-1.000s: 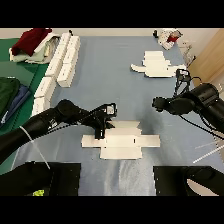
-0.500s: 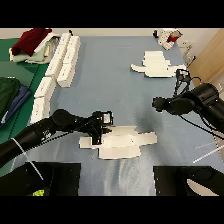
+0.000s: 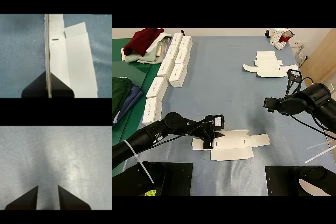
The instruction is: Fold the box.
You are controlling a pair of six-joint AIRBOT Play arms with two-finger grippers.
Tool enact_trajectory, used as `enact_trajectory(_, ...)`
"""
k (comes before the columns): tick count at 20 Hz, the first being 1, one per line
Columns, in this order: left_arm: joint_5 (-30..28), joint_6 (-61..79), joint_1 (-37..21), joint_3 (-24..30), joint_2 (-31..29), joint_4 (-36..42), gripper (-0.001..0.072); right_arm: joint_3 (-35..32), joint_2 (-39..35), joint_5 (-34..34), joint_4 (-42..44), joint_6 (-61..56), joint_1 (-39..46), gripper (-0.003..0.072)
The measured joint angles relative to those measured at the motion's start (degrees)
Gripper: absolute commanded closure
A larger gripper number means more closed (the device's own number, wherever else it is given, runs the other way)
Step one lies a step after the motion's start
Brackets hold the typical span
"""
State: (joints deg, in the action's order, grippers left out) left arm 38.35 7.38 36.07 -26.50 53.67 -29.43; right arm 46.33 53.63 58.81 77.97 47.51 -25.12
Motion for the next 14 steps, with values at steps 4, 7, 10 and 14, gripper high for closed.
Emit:
enact_trajectory(4, 0.79, -1.01, -0.13, 0.02, 0.00, -0.07, 0.0696, 0.00, 0.00, 0.11, 0.15, 0.04, 0.00, 0.0320)
enact_trajectory(7, 1.31, -1.20, -1.27, -0.57, 0.02, -0.33, 0.0696, 0.00, 0.00, 0.17, 0.20, 0.07, 0.00, 0.0320)
enact_trajectory(10, 3.50, -1.31, -3.52, -1.95, 0.00, -0.72, 0.0696, -0.02, 0.00, 0.17, 0.31, 0.09, 0.00, 0.0320)
enact_trajectory(14, 6.12, -1.42, -4.87, -2.80, 0.33, -0.42, 0.0696, -0.02, 0.00, 0.17, 0.42, 0.09, 0.00, 0.0320)
